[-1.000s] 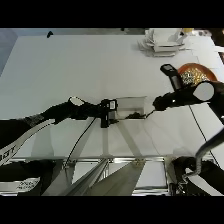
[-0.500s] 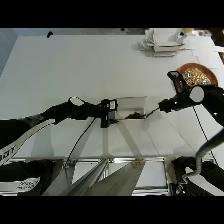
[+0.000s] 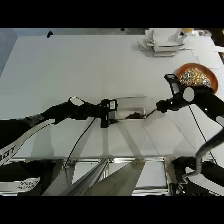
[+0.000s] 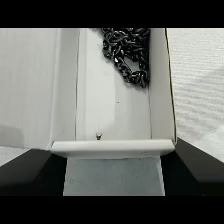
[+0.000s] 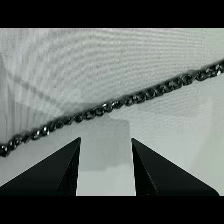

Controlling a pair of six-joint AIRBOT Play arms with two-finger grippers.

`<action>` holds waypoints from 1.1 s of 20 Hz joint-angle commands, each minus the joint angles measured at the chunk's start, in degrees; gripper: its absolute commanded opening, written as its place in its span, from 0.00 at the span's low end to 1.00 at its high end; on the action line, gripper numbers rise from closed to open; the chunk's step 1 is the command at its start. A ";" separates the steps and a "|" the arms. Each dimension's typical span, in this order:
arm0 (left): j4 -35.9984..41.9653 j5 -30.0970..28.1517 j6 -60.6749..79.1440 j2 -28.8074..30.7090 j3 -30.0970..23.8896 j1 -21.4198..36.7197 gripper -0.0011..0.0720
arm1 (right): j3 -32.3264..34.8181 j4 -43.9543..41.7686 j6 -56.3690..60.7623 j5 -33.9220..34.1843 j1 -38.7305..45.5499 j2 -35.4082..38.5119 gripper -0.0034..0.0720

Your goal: Fold the box and place the chain.

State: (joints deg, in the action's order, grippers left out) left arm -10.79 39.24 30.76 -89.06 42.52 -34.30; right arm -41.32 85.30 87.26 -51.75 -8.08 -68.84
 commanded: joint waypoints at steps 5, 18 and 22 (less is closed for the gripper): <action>0.00 0.00 0.00 -0.02 0.00 0.00 0.04 | 0.02 0.04 0.15 5.40 0.04 -1.49 0.46; 0.00 0.00 0.00 -0.02 0.00 0.00 0.04 | 0.02 0.44 -0.13 3.19 0.04 -5.53 0.07; 0.00 0.00 0.00 -0.02 0.00 0.00 0.04 | 0.02 0.74 -0.76 1.62 -0.33 -0.39 0.07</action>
